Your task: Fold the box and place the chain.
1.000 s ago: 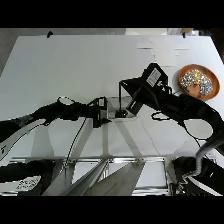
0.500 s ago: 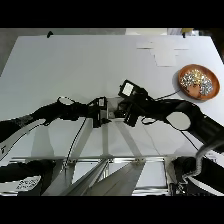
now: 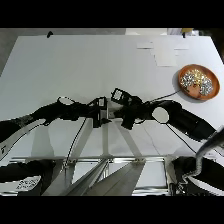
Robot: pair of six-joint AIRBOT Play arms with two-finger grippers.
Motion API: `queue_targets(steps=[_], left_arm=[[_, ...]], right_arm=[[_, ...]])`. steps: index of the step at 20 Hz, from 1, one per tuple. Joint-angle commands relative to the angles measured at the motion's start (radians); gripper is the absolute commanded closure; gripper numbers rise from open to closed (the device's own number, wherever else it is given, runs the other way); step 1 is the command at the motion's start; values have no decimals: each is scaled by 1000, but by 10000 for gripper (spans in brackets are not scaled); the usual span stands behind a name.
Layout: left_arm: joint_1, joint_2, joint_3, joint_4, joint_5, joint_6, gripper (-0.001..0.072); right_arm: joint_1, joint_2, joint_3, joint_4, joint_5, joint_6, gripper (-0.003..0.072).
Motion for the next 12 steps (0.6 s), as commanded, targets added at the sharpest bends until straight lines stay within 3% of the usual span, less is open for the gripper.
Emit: queue_targets(steps=[1, 4, 6, 9, 12], left_arm=[[0, 0, 0, 0, 0, 0, 695], [0, 0, 0, 0, 0, 0, 695], [0, 0, 0, 0, 0, 0, 696], [0, 0, 0, 0, 0, 0, 695], [0, 0, 0, 0, 0, 0, 695]], right_arm=[[-33, 11, 45, -3, 34, 3, 410], [-167, 37, 202, -3, 182, 49, 419], [-275, 53, 275, -3, 210, 97, 419], [-426, 48, 285, -22, 202, 165, 423], [-534, -6, 272, -95, 248, 278, 513]])
